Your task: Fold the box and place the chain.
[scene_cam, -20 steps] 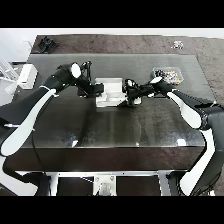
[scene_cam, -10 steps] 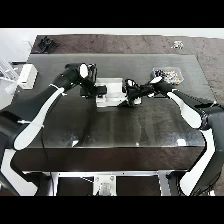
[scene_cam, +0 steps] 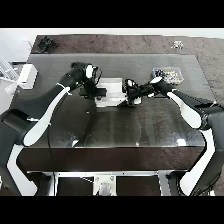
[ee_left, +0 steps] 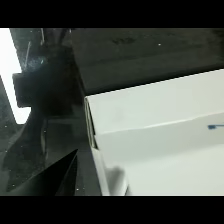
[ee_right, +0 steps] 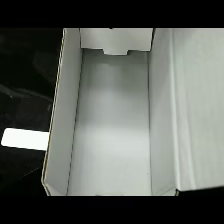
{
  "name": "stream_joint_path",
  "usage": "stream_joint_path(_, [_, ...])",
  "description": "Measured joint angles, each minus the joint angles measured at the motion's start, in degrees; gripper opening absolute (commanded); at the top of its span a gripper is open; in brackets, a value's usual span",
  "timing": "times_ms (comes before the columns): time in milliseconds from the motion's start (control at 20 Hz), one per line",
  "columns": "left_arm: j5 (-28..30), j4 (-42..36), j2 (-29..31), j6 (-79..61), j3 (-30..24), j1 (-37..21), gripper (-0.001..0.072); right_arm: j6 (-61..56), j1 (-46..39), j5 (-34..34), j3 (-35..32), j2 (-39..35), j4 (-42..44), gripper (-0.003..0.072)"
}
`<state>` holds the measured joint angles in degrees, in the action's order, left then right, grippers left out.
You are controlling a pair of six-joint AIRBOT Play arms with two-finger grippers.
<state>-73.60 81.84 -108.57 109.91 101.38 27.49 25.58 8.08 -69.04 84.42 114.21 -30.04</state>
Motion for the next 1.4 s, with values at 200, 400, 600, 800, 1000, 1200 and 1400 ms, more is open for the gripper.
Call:
stream_joint_path(200, [-3.6, 2.2, -2.0, 0.2, 3.1, 0.1, 0.0383, 0.0, 0.0, 0.0, 0.0, 0.0, 0.0, 0.056])
stream_joint_path(400, [-5.3, 4.2, -3.0, 0.3, 4.5, 0.6, 0.0382, -0.1, 0.0, 0.0, 0.0, 0.0, 0.0, 0.056])
stream_joint_path(600, [-6.4, 5.7, -4.2, 0.4, 6.1, 1.1, 0.0253, -0.1, 0.1, 0.0, 0.0, 0.0, 0.0, 0.056])
stream_joint_path(800, [-8.1, 6.2, -6.1, 0.3, 8.3, 1.6, 0.0228, -0.1, 0.1, 0.0, 0.0, 0.0, 0.1, 0.056])
stream_joint_path(1000, [-9.1, 6.5, -7.2, 0.3, 9.3, 1.8, 0.0228, -0.1, 0.1, 0.0, 0.0, 0.0, 0.0, 0.056])
stream_joint_path(1200, [-9.2, 6.6, -7.5, 0.9, 9.5, 2.1, 0.0024, -0.1, 0.1, 0.0, 0.0, 0.0, 0.0, 0.056])
stream_joint_path(1400, [-9.0, 6.7, -7.6, 1.4, 9.6, 2.1, 0.0023, -0.1, 0.1, -0.4, 0.0, 0.1, -0.2, 0.056])
